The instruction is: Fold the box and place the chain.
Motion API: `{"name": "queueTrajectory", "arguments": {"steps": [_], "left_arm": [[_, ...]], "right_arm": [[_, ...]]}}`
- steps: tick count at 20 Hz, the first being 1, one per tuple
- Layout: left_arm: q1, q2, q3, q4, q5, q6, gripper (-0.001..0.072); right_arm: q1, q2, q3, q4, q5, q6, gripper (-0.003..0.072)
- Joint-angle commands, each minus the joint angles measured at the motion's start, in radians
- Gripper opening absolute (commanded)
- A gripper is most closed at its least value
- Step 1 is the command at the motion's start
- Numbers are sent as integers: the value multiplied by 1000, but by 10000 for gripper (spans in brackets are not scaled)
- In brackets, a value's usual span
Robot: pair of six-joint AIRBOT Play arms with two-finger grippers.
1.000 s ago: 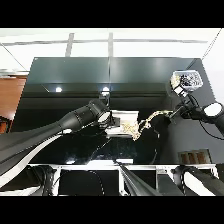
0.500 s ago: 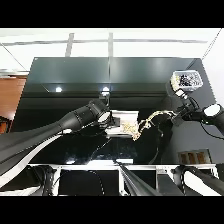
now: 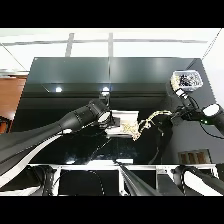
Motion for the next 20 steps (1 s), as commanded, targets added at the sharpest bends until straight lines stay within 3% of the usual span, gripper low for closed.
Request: {"name": "queueTrajectory", "arguments": {"steps": [1,3,5,11,17,20], "left_arm": [[1,0,1,0,0,0,31],[1,0,1,-1,0,0,32],[1,0,1,-1,0,0,32],[1,0,1,-3,0,0,31],[1,0,1,-3,0,0,31],[1,0,1,-3,0,0,31]], "right_arm": [[0,3,0,2,2,75,17],[0,17,14,19,52,167,17],[0,35,64,60,210,249,17],[2,140,221,281,466,373,17],[8,174,311,750,870,405,17],[105,174,309,721,867,435,16]]}}
